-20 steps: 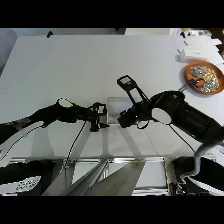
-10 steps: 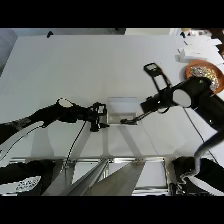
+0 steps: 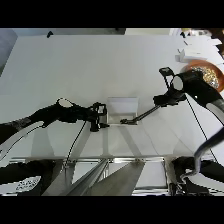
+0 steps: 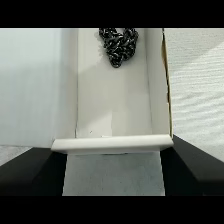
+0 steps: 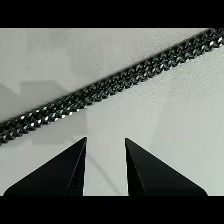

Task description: Fold the box and place the chain.

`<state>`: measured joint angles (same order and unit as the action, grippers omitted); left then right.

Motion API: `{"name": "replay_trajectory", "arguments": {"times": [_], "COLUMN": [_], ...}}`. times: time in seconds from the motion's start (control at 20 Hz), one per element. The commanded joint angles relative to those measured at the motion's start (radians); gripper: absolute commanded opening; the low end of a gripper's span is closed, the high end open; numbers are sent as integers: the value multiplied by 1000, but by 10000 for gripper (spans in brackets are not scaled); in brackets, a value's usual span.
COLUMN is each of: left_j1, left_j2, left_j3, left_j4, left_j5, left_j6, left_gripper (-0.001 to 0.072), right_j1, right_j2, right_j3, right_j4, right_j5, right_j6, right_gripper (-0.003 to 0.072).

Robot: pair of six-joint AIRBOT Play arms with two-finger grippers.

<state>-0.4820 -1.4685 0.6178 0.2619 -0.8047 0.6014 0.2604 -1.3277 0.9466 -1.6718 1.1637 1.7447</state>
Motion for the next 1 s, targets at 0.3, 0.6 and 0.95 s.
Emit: {"name": "replay_trajectory", "arguments": {"times": [0.3,0.6,0.95], "left_j1": [0,0,0], "left_j2": [1,1,1], "left_j3": [0,0,0], "left_j4": [0,0,0], "left_j5": [0,0,0], "left_j6": [0,0,0], "left_gripper": [225,225,225], "right_j1": [-19,-19,-18], "right_j2": [-73,-73,-122], "right_j3": [-44,-44,-44], "right_j4": [6,27,59], "right_j5": [-111,-149,-149], "right_j6": [11,12,12], "right_gripper": [245,215,151]}}
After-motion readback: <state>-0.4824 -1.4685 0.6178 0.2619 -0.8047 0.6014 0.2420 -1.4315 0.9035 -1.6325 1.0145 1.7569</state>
